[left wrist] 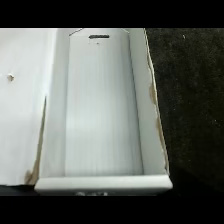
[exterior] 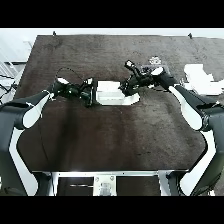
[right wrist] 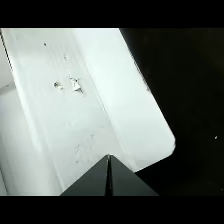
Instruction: Fold the box and place the chain.
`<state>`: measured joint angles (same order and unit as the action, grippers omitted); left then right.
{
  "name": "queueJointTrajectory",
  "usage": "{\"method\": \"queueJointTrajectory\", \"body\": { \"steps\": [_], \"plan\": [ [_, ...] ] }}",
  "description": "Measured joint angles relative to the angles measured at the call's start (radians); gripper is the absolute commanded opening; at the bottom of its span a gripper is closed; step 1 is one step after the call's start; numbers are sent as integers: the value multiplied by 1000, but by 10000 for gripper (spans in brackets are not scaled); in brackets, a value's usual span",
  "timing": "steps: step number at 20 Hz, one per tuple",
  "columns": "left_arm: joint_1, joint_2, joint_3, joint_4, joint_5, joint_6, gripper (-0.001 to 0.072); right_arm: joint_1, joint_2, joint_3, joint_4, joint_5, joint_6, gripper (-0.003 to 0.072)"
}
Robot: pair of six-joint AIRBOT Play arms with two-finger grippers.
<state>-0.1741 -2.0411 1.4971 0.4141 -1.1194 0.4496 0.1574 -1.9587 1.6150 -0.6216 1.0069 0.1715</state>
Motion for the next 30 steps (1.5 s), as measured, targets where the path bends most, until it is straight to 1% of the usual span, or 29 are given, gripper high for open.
{"method": "queueJointTrajectory", "body": {
  "steps": [4,5,6,7,10,13,15,17,21,22,23,25,26,28,29,30],
  "plan": [
    [0,0,0,0,1,0,471,-19,91,-2,-42,35,-1,9],
    [0,0,0,0,0,0,471,-25,121,-12,-65,44,-1,83],
    [0,0,0,0,1,0,471,-31,151,-27,-99,54,0,384],
    [0,0,0,0,1,0,471,-35,174,-42,-138,64,-1,613],
    [0,0,0,0,1,0,471,-48,209,-96,-236,70,-30,614],
    [0,0,0,0,1,0,471,-39,210,-148,-278,77,-112,613],
    [0,0,0,0,1,0,471,-26,200,-168,-291,77,-156,611],
    [0,0,0,0,1,0,471,-12,191,-180,-290,72,-184,558],
    [0,0,0,0,1,0,471,1,180,-189,-273,68,-209,554],
    [0,0,0,0,1,0,471,2,179,-190,-264,69,-212,468],
    [0,0,0,0,1,0,471,3,178,-190,-253,69,-215,402],
    [0,0,0,0,1,0,471,6,175,-192,-230,65,-218,398],
    [0,0,0,0,1,0,471,8,175,-192,-220,66,-219,369],
    [0,0,0,0,1,0,471,12,172,-192,-204,66,-220,339],
    [0,0,0,0,1,0,471,15,170,-193,-196,65,-220,271],
    [0,0,0,0,1,0,471,18,168,-195,-185,66,-224,260]
  ]
}}
